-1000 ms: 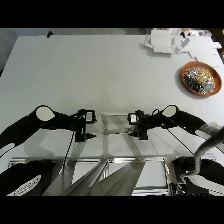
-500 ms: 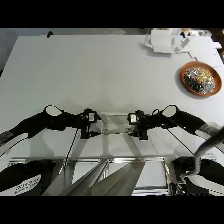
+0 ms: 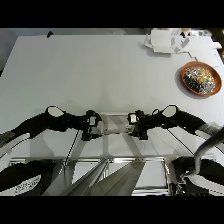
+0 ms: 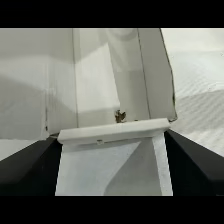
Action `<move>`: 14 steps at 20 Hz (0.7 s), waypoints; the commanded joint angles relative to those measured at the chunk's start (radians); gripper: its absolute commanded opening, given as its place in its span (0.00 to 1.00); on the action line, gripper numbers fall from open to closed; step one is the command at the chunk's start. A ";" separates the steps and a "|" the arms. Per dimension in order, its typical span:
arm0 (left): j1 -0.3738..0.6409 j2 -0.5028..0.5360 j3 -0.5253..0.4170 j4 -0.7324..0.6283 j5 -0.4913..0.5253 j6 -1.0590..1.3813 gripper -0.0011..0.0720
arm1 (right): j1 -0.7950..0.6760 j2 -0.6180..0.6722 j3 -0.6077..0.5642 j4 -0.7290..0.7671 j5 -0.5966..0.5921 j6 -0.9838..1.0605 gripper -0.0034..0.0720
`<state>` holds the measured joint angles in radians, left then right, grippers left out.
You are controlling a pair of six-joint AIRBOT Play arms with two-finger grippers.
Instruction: Fold the box and place the chain.
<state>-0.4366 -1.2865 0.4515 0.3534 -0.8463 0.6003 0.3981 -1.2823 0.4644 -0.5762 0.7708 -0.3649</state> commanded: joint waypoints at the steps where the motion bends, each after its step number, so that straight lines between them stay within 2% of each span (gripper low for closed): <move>1: -0.002 0.000 0.000 -0.001 -0.003 0.003 0.99 | 0.000 0.000 0.000 0.000 0.000 0.000 0.58; 9: -0.027 -0.040 -0.001 -0.012 0.006 0.002 0.98 | 0.000 0.000 0.000 0.000 0.000 0.000 0.58; 14: -0.029 -0.040 0.000 -0.078 0.021 0.004 0.97 | 0.000 0.000 0.000 0.000 0.000 0.000 0.58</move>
<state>-0.4637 -1.3243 0.4507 0.3115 -0.8371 0.6025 0.3981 -1.2823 0.4644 -0.5766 0.7712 -0.3645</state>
